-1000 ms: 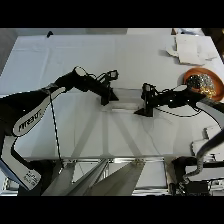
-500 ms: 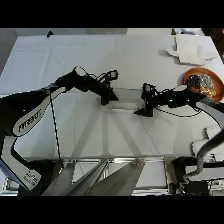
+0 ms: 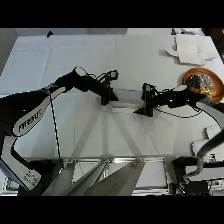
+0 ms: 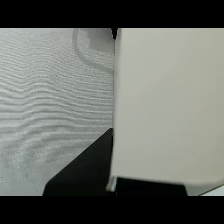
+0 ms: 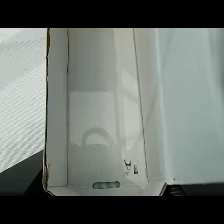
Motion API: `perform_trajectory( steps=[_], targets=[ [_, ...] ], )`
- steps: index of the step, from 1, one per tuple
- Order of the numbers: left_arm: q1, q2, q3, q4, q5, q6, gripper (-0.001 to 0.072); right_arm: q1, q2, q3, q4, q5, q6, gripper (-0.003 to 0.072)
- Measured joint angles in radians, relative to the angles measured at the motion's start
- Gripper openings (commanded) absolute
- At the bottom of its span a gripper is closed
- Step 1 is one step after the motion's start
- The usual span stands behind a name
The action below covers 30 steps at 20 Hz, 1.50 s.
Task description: Fold the box and place the chain.
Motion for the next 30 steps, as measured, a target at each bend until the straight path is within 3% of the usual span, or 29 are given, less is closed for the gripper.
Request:
perform_trajectory(
  steps=[23,24,25,27,30],
  targets=[
    [0.000,0.000,0.000,-0.004,-0.016,-0.007,0.0017,0.000,0.000,0.000,-0.006,-0.002,-0.001,0.0503],
    [0.000,-0.001,0.000,-0.005,-0.019,-0.007,0.0034,0.000,0.000,0.000,-0.006,-0.002,-0.001,0.0503],
    [0.000,-0.001,0.000,-0.009,-0.024,-0.008,0.0107,0.000,0.000,0.000,-0.006,-0.003,-0.001,0.0503],
    [0.000,0.000,0.000,-0.018,-0.031,-0.011,0.0345,0.000,0.000,0.000,-0.006,-0.003,0.000,0.0503],
    [0.000,0.002,0.000,-0.013,-0.037,-0.010,0.0355,0.000,0.000,0.000,-0.006,-0.003,0.000,0.0503]
  ],
)
